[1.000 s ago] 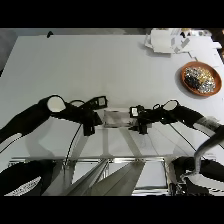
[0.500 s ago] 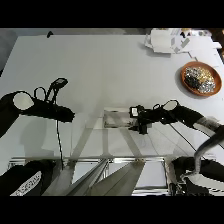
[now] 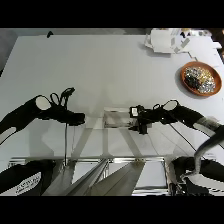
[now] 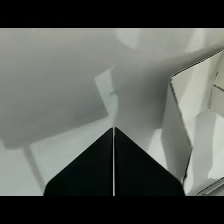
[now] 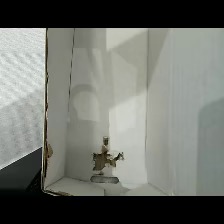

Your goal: Fold the box and place the chain.

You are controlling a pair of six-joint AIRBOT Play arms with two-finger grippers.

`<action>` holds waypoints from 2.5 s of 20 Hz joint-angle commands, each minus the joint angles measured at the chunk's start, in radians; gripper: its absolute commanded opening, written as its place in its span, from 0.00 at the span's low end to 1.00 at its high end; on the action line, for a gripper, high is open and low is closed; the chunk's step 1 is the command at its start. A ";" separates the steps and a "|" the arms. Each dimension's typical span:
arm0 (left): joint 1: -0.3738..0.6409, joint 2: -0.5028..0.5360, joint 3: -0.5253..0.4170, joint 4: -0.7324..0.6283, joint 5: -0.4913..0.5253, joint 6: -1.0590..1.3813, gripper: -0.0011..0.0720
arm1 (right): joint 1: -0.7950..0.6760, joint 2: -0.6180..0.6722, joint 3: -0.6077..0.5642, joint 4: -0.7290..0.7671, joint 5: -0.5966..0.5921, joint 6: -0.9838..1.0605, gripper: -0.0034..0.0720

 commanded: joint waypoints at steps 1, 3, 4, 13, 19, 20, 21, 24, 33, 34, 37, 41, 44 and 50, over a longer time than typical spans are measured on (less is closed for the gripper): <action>-0.054 -0.057 -0.003 -0.123 0.066 0.070 0.02 | 0.000 0.000 0.000 0.000 0.000 0.000 0.40; -0.083 -0.056 -0.003 -0.182 0.072 0.133 0.02 | 0.000 0.000 0.000 0.000 0.000 0.000 0.40; -0.100 -0.056 -0.003 -0.198 0.073 0.155 0.02 | 0.000 0.000 0.000 0.000 0.000 0.000 0.40; -0.187 0.031 -0.002 -0.285 0.114 0.203 0.04 | 0.000 0.000 0.000 0.000 0.000 0.000 0.40; -0.219 0.056 -0.002 -0.325 0.129 0.203 0.33 | 0.000 0.000 0.000 0.000 0.000 0.000 0.40; -0.222 0.056 -0.002 -0.326 0.136 0.203 0.33 | 0.000 0.000 0.000 0.000 0.000 0.000 0.40; -0.224 0.056 -0.002 -0.326 0.142 0.203 0.33 | 0.000 0.000 0.000 0.000 0.000 0.000 0.40; -0.223 0.056 -0.002 -0.326 0.147 0.202 0.33 | 0.000 0.000 0.000 0.000 0.000 0.000 0.40; -0.178 0.060 -0.002 -0.243 0.106 0.093 0.33 | 0.000 0.000 0.000 0.000 0.000 0.000 0.40; -0.173 0.066 -0.002 -0.230 0.100 0.087 0.33 | 0.000 0.000 0.000 0.000 0.000 0.000 0.40; -0.171 0.085 -0.002 -0.229 0.099 0.087 0.33 | 0.000 0.000 0.000 0.000 0.000 0.000 0.40; -0.195 0.086 -0.002 -0.229 0.090 0.042 0.65 | 0.000 0.000 0.000 0.000 0.000 0.000 0.40; -0.199 0.087 0.001 -0.230 0.091 0.041 0.66 | 0.000 0.000 0.000 0.000 0.000 0.000 0.40; -0.251 0.086 0.029 -0.215 0.136 -0.002 0.71 | 0.000 0.000 0.000 0.000 0.000 0.000 0.40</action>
